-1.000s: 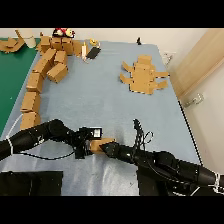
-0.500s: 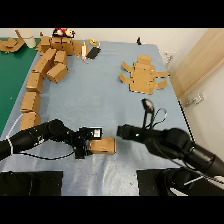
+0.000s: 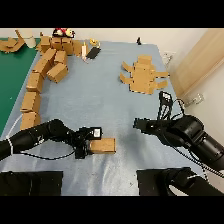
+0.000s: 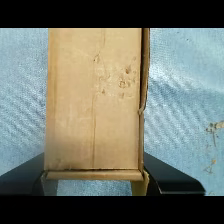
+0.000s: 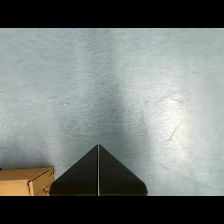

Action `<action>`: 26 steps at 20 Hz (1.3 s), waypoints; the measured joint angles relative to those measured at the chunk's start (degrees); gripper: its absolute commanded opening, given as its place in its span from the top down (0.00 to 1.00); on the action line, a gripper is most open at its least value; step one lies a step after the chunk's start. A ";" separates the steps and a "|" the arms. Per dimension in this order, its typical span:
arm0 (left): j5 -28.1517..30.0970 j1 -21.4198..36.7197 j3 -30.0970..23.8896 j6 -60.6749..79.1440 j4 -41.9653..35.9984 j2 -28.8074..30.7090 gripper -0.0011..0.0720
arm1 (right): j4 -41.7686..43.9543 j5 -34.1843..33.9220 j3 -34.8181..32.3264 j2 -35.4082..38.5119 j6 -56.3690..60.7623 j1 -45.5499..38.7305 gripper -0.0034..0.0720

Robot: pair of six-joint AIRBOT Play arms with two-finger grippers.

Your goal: Fold the box.

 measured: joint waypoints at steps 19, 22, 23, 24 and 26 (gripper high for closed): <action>8.76 23.32 7.10 -42.16 16.46 1.20 0.37 | -2.93 -0.17 0.22 0.00 0.94 -0.37 0.95; 12.79 30.25 7.85 -46.16 17.16 -0.24 0.37 | -3.06 0.83 0.22 0.00 1.01 -0.37 0.95; 13.92 32.28 8.31 -47.34 17.33 -0.83 0.37 | -3.06 1.03 0.24 0.00 1.01 -0.37 0.95; 14.78 33.92 8.92 -48.30 17.40 -1.51 0.37 | -3.04 1.22 0.22 0.00 1.01 -0.37 0.95; 15.82 36.48 10.69 -49.79 17.46 -3.30 0.37 | -3.06 1.33 0.22 0.00 1.01 -0.37 0.95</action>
